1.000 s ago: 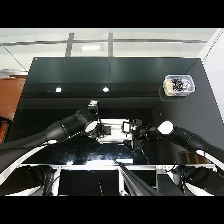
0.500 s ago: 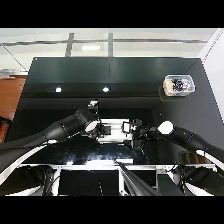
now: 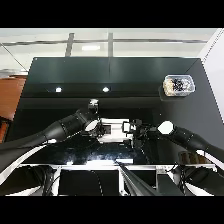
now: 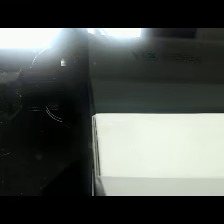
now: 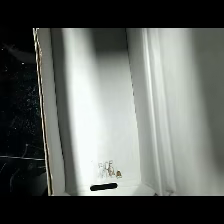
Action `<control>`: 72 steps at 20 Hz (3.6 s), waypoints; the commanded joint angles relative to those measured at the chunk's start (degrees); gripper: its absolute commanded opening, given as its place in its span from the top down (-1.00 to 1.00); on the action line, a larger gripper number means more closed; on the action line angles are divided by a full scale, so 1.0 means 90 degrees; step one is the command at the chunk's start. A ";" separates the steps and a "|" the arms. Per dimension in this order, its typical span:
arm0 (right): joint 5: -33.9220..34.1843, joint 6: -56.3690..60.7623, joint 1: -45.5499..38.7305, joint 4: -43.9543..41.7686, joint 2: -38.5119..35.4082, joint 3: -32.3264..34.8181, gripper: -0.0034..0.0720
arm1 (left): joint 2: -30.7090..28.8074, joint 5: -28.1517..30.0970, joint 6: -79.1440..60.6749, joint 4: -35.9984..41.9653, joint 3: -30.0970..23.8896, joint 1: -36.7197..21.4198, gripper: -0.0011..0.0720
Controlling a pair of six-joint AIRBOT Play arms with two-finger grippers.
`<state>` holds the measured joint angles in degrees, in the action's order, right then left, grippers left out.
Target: Fold the box and place the chain.
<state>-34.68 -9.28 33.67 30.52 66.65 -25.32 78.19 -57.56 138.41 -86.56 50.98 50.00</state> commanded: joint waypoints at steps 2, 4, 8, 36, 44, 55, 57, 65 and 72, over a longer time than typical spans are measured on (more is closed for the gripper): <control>-0.0005 0.0002 0.0005 0.0000 0.0005 0.0002 -0.37 | 0.0007 0.0000 0.0007 0.0007 0.0007 0.0000 0.89; -0.0005 0.0002 0.0005 0.0000 0.0005 0.0002 -0.37 | 0.0029 -0.0039 0.0007 0.0007 0.0007 0.0000 0.89; -0.0005 0.0002 0.0005 0.0000 0.0005 0.0002 -0.37 | 0.0039 -0.0180 0.0007 0.0007 0.0015 -0.0005 0.40; -0.0423 0.1258 -0.0012 0.1467 -0.0704 -0.0046 -0.96 | 0.0002 -0.0503 -0.0622 0.0124 0.0134 -0.0170 0.88; -0.1071 0.1649 -0.0010 0.2159 -0.0998 -0.0185 -0.96 | -0.0073 -0.0459 -0.0736 0.0024 -0.0034 -0.0187 0.88; -0.0823 0.1664 0.0056 0.1523 -0.0726 -0.0182 -0.17 | -0.0073 -0.0277 -0.0699 0.0010 -0.0192 -0.0134 0.88; -0.0806 0.1678 0.0056 0.1287 -0.0704 -0.0182 -0.13 | -0.0073 -0.0279 -0.0699 0.0012 -0.0192 -0.0134 0.88; -0.0593 0.2446 0.0364 0.1088 -0.0634 -0.0182 0.56 | -0.0073 -0.0279 -0.0699 0.0029 -0.0192 -0.0134 0.88; 0.0075 0.2888 0.0765 0.0726 -0.0345 -0.0182 0.56 | -0.0073 -0.0284 -0.0702 0.0029 -0.0192 -0.0131 0.88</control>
<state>-36.36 15.38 39.31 39.05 62.50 -26.94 77.49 -60.10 132.11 -86.35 49.30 48.77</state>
